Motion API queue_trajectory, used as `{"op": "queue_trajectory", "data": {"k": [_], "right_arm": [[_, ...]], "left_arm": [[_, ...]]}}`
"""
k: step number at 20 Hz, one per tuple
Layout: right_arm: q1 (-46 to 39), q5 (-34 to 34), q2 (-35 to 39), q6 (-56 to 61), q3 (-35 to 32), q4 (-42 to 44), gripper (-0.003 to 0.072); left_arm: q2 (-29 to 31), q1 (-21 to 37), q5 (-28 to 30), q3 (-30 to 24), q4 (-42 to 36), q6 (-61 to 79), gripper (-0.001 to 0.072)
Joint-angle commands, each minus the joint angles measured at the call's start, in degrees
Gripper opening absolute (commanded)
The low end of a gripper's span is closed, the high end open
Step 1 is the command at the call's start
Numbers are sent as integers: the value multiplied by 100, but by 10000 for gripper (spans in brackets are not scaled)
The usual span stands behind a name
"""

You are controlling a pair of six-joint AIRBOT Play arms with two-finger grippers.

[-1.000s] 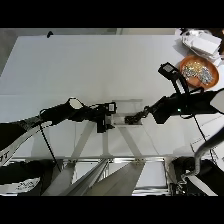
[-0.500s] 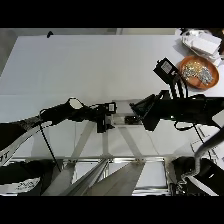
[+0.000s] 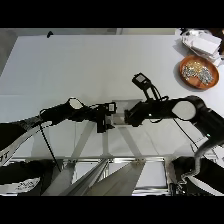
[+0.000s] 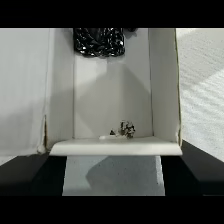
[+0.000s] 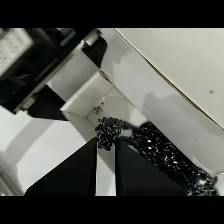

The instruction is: Fold the box and place the chain.

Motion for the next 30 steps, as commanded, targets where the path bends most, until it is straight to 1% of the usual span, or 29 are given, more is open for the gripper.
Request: {"op": "queue_trajectory", "data": {"k": [1,2,4,5,7,11,13,14,16,17,18,19,21,22,25,26,27,30], "right_arm": [[7,-286,-804,-74,-76,240,14],[7,-280,-944,-140,-76,308,16],[7,-282,-1110,-153,-76,321,65],[7,-284,-1128,-153,-76,321,68],[4,-271,-1073,-146,-63,323,232],[0,61,-581,-129,247,195,241],[0,223,-162,-4,334,-450,241],[0,400,33,264,334,-1001,241],[-2,1119,308,826,334,-2302,241],[-83,1434,354,909,328,-2660,240],[-304,1635,356,876,328,-2632,239],[-595,1674,356,726,289,-2402,237],[-1172,1628,350,-133,98,-1801,228],[-1405,1556,341,-855,-33,-1615,219],[-2004,1364,247,-4378,-542,-828,217],[-2144,1250,146,-5434,-675,-680,218],[-2234,1117,-13,-6159,-748,-568,218],[-2243,833,-671,-7023,-811,-157,221]], "left_arm": [[4,2,2,0,0,0,323],[4,2,2,0,0,0,323],[4,2,2,0,0,0,323],[4,2,2,0,0,0,323],[4,2,2,0,0,0,323],[4,2,2,0,0,0,323],[4,2,2,0,0,0,323],[4,2,2,0,0,0,323],[4,2,0,0,0,0,323],[4,4,2,0,0,0,323],[4,2,0,0,0,0,323],[4,2,0,0,0,0,323],[4,2,2,0,0,0,323],[4,2,2,0,0,0,323],[4,2,2,0,-2,0,323],[4,2,0,0,0,0,323],[4,4,4,0,0,0,323],[4,2,0,0,0,0,323]]}}
